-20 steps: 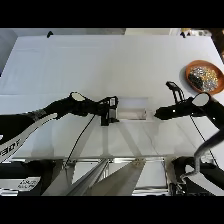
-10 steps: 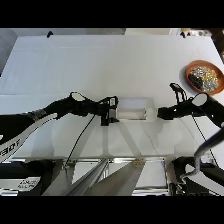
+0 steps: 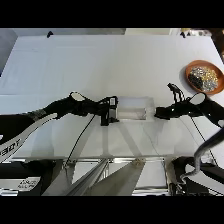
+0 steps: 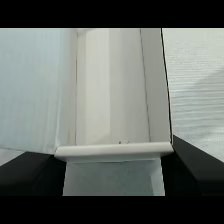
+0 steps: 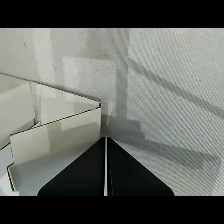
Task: Fold the box and place the chain.
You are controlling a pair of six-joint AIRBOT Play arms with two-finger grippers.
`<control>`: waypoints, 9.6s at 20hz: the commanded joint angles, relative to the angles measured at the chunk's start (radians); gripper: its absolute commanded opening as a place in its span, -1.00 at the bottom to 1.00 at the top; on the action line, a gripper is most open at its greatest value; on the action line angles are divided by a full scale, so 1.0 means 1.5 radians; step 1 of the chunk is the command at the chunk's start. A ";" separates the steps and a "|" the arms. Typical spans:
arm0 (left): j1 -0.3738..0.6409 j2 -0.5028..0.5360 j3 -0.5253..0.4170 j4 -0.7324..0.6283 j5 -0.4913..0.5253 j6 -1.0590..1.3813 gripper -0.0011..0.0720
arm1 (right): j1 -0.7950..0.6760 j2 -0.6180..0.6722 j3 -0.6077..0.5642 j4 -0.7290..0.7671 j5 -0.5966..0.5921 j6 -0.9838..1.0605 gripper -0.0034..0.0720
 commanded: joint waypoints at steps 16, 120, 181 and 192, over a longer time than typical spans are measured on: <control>0.000 0.000 0.000 0.000 0.001 0.001 -0.60 | -0.013 0.099 0.000 0.050 0.080 -0.024 -0.43; 0.000 0.000 0.000 0.000 0.001 0.001 -0.60 | 0.371 -0.107 0.211 -0.356 0.076 0.591 -0.22; 0.000 0.000 0.000 0.000 0.001 0.000 -0.60 | -0.269 -0.350 0.733 -0.386 0.235 0.249 -0.15; 0.000 0.000 0.000 0.000 0.001 0.001 -0.60 | -0.269 -0.438 0.733 -0.342 0.211 0.196 -0.45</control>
